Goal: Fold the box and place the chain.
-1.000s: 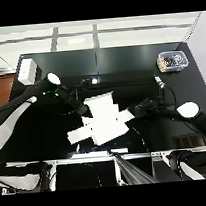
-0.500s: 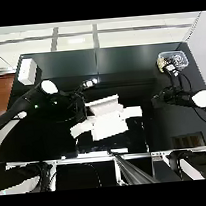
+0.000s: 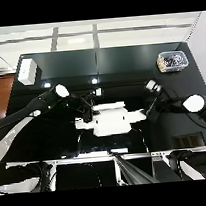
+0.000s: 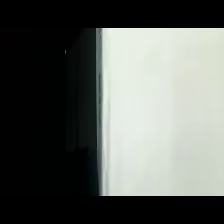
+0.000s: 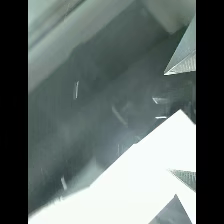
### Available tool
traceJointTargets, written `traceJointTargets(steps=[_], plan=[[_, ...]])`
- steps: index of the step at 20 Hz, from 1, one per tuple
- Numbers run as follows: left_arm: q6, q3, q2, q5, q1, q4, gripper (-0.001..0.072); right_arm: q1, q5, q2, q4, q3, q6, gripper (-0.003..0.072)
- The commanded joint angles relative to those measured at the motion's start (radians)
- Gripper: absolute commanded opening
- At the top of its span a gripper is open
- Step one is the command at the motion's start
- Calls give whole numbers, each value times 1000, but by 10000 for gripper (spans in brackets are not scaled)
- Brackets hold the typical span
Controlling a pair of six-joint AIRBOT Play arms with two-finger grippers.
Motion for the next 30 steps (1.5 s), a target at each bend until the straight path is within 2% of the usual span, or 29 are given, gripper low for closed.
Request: traceJointTargets(steps=[1,5,11,14,16,18,22,27,30], plan=[[17,3,-14,-13,-3,11,27,124,19,-31,51,-48,-137,711],[17,3,-14,-14,-3,10,27,259,27,-76,52,-60,-327,702],[17,3,-14,-27,-3,10,27,340,25,-132,60,-61,-370,702],[17,3,-14,-31,-3,10,27,362,-63,-143,199,-64,-373,701],[17,3,-14,-32,-3,10,27,362,-155,-140,254,-63,-375,701],[17,3,-14,-37,-3,10,27,361,-201,-129,207,-41,-377,702],[16,3,-14,-38,-3,10,26,313,-177,-127,177,18,-376,702],[16,3,-12,-39,-3,10,26,199,-82,-129,188,28,-383,701],[16,6,-11,-39,-3,10,26,180,-79,-146,282,28,-476,701]])
